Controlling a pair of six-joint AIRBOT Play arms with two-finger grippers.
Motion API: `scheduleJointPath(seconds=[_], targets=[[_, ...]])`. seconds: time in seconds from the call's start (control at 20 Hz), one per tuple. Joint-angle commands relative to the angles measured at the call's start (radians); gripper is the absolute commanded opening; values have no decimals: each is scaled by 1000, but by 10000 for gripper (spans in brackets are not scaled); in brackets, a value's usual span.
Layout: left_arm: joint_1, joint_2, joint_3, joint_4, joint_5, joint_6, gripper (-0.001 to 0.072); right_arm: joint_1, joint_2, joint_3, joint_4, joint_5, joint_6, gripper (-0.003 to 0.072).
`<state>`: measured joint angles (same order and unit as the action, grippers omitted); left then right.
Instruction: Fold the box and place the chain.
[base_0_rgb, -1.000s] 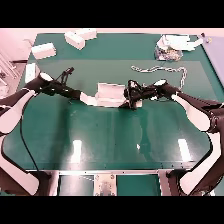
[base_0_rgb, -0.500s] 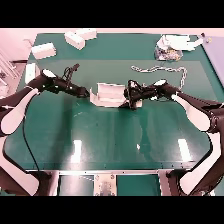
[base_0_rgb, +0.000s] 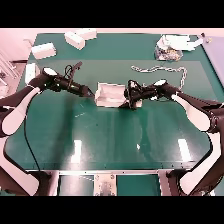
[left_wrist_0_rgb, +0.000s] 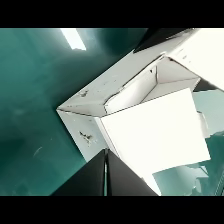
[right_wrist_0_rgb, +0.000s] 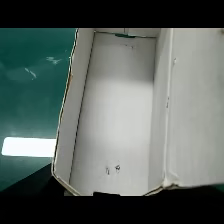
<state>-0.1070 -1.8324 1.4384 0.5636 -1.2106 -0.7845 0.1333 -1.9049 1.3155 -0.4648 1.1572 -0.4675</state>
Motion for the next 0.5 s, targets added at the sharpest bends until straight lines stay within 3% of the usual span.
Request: scheduleJointPath(seconds=[0.0,0.05,0.1,0.45], targets=[[-3,1,1,-12,-13,29,154,0,1,0,0,0,0,574],[-3,0,1,-15,-13,34,374,0,1,0,0,0,0,573],[-3,0,1,-18,-13,34,349,0,1,0,0,0,0,574],[-8,0,1,-53,-28,34,349,0,1,0,0,0,0,574]])
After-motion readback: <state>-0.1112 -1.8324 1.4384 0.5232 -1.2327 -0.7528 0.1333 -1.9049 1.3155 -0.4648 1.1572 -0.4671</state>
